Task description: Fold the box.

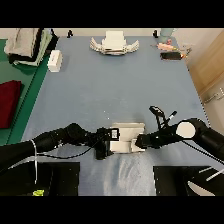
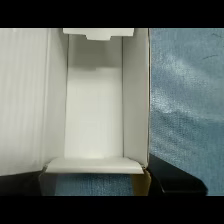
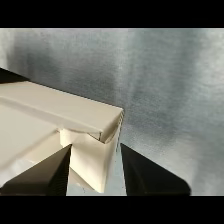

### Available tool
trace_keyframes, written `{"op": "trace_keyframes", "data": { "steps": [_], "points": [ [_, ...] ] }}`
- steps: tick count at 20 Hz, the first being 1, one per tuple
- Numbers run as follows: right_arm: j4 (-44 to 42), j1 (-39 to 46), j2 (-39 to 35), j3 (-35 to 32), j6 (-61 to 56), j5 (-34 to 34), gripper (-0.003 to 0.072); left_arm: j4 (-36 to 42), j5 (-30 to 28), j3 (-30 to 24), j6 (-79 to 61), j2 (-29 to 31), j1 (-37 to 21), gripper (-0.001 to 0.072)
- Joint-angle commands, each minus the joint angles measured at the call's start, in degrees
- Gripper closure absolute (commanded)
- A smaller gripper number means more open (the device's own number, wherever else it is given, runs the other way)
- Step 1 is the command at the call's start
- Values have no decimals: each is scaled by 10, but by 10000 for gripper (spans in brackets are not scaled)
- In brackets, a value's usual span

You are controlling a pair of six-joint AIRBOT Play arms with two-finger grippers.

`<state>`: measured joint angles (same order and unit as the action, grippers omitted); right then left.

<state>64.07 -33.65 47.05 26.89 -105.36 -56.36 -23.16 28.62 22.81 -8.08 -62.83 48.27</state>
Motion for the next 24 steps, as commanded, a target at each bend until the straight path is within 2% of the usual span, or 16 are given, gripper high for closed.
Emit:
{"op": "trace_keyframes", "data": {
  "steps": [1, 6, 7, 9, 13, 16, 17, 24],
  "points": [
    [121, -86, 61, 55, -168, -15, 223, 0, 0, 0, 0, 0, 0, 87],
    [272, -191, 162, 141, -384, -136, 224, 0, 0, 0, 0, 0, 0, 87],
    [282, -199, 175, 148, -405, -146, 225, 0, 0, 0, 0, 0, 0, 87],
    [284, -208, 191, 154, -432, -146, 288, 0, 0, 0, 0, 0, 0, 87],
    [287, -209, 198, 154, -470, -146, 350, 0, 0, 0, 0, 0, 0, 87],
    [287, -209, 209, 154, -473, -146, 544, 0, 0, 0, 0, 0, 0, 87],
    [287, -211, 212, 154, -472, -145, 669, 0, 0, 0, 0, 0, 0, 87],
    [283, -218, 215, 154, -472, -137, 684, 0, 0, 0, 0, 0, 0, 87]
  ]
}}
